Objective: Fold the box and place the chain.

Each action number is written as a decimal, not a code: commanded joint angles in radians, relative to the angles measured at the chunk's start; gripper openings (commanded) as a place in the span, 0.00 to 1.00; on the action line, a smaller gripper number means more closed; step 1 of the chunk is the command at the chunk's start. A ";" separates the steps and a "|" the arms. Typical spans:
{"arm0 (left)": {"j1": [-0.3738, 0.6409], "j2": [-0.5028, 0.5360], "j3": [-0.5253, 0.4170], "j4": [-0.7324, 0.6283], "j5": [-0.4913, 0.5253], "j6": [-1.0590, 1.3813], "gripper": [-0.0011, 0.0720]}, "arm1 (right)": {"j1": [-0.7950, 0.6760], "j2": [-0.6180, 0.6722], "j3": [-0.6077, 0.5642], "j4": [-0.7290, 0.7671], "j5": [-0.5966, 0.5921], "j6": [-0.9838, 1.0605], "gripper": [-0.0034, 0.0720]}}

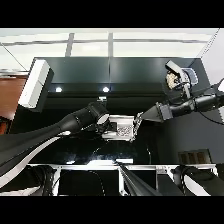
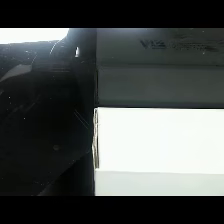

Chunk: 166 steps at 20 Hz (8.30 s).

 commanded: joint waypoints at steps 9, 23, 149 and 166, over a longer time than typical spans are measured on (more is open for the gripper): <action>0.001 0.000 0.001 0.001 0.000 0.000 0.06 | 0.071 -0.079 -0.112 -0.057 -0.225 0.018 0.06; 0.001 0.000 0.001 0.001 0.000 0.000 0.06 | 0.084 -0.119 -0.123 -0.143 -0.179 0.019 0.87; 0.574 0.478 -0.544 -0.806 0.208 2.312 0.98 | 0.000 0.296 -0.278 -0.368 -0.469 -0.080 0.43; 0.435 0.180 -0.403 -0.925 0.232 2.559 0.98 | 0.002 0.296 -0.278 -0.365 -0.468 -0.080 0.43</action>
